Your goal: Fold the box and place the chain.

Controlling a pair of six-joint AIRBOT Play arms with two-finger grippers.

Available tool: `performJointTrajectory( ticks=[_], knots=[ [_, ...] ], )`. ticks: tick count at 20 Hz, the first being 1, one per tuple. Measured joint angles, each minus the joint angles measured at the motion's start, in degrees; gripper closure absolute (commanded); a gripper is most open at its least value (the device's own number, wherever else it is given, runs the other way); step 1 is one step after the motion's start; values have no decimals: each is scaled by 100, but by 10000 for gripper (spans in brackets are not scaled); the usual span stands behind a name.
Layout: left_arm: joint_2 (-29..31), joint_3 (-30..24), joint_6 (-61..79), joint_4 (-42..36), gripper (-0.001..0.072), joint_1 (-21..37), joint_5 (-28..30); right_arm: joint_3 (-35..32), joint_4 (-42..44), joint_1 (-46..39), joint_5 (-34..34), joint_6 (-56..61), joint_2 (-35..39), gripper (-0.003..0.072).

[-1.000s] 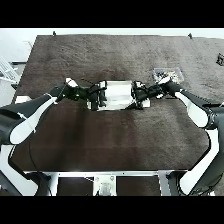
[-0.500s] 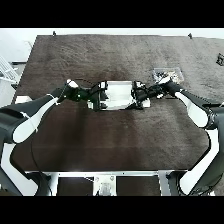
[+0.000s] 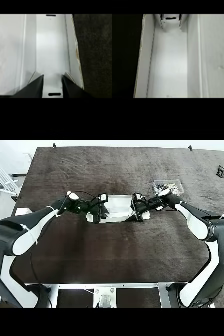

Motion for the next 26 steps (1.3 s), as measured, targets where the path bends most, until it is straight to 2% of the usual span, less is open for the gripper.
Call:
performJointTrajectory(
  ticks=[1,3,10,14,20,26],
  knots=[
    [35,0,-2,28,611,24,-20,0,-7,0,-4,2,0,130],
    [155,2,-7,55,686,96,-116,0,-7,0,-11,4,0,130],
    [546,11,-125,291,691,584,-951,0,-22,0,-17,7,0,130],
    [973,-15,-804,439,692,804,-1246,0,-22,0,-17,9,0,130],
    [1733,-448,-2909,1318,692,916,-1032,0,-22,0,-20,11,0,130],
    [1950,-1014,-5086,1637,691,1128,-671,0,-24,0,-20,11,0,130]
  ],
)
